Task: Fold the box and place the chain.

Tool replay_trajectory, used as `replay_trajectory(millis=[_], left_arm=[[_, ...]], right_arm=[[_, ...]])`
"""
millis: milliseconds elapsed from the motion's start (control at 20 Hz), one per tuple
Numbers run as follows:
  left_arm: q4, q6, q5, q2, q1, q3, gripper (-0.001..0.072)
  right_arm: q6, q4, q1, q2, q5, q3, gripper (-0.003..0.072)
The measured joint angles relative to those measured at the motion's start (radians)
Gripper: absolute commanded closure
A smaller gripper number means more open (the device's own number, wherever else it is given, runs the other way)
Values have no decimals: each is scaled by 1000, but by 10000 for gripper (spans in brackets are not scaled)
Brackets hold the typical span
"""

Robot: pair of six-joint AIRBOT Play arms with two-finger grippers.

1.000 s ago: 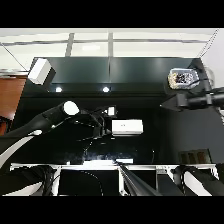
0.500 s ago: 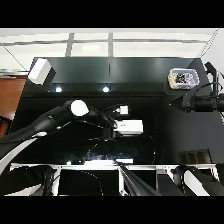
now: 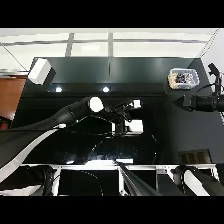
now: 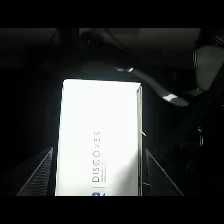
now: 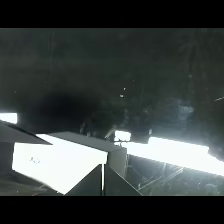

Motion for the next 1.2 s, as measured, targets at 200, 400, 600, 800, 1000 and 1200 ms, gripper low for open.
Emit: replay_trajectory(millis=[200, 400, 600, 800, 1000, 1200], left_arm=[[19, -23, -13, -6, -2, 5, 6], [37, -30, -24, -9, -4, 6, 6], [42, -44, -24, -21, -8, 6, 5], [48, -55, -11, -64, -31, 6, 5], [77, -78, 41, -98, -65, 6, 100], [189, -134, 6, -81, -71, 10, 468]], right_arm=[[-1, -2, -2, 0, -8, 0, 670], [-1, -2, -2, 0, -11, 0, 670], [-1, -2, -2, 0, -13, 0, 670], [-2, -2, -2, 0, -13, -1, 670], [-1, -1, -2, 0, -13, -1, 670], [0, -1, -2, 0, -12, -1, 670]])
